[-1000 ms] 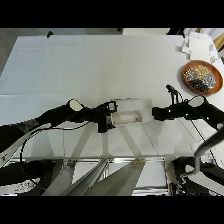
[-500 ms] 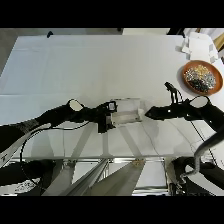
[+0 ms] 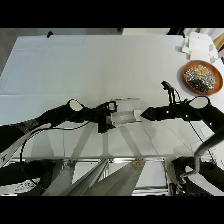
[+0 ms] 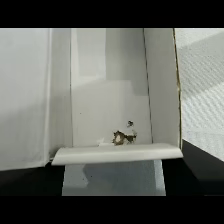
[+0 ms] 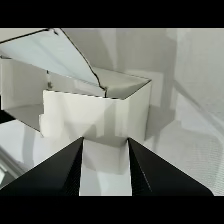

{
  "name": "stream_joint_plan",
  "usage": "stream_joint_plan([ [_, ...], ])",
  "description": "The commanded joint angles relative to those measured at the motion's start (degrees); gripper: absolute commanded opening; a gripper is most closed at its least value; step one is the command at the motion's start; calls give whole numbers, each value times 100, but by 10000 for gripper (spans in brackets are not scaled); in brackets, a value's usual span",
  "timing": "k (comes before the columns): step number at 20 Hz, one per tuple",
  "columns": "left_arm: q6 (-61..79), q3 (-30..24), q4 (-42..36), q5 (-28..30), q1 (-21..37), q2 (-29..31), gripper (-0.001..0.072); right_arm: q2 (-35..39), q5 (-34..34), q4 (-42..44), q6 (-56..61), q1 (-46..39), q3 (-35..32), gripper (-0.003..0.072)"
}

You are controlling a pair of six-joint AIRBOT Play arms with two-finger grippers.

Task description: Fold the box and place the chain.

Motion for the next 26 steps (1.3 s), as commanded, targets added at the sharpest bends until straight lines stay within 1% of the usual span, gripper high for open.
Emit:
stream_joint_plan([
  [1, 2, -2, 2, 2, 2, 4, 251, 9, -55, -118, -4, 68, 7, 344],
  [3, 2, -2, 2, 2, 2, 4, 251, 9, -98, -310, 162, 166, 72, 344],
  [5, 2, -2, 2, 2, 2, 4, 251, 9, -258, -656, 518, 481, 256, 344],
  [8, 0, -2, 2, 2, 2, 4, 251, -48, -354, -1958, 1714, 1088, 664, 344],
  [9, 0, -2, 2, 2, 2, 4, 251, -107, -339, -2221, 2026, 1257, 778, 345],
  [13, 2, -2, 2, 0, 2, 4, 251, -280, -396, -2415, 2564, 1777, 1064, 345],
  [15, 0, -2, 2, 2, 2, 4, 251, -352, -382, -2699, 2929, 1928, 1113, 346],
  [18, 2, -2, 2, 0, 2, 4, 251, -511, -361, -3121, 3386, 2122, 1119, 409],
  [23, 2, -2, 2, 0, 2, 4, 251, -778, -334, -3314, 3676, 2430, 1303, 410],
  [26, 2, -2, 2, 0, 2, 4, 251, -785, -273, -3670, 4011, 2507, 1526, 410],
])
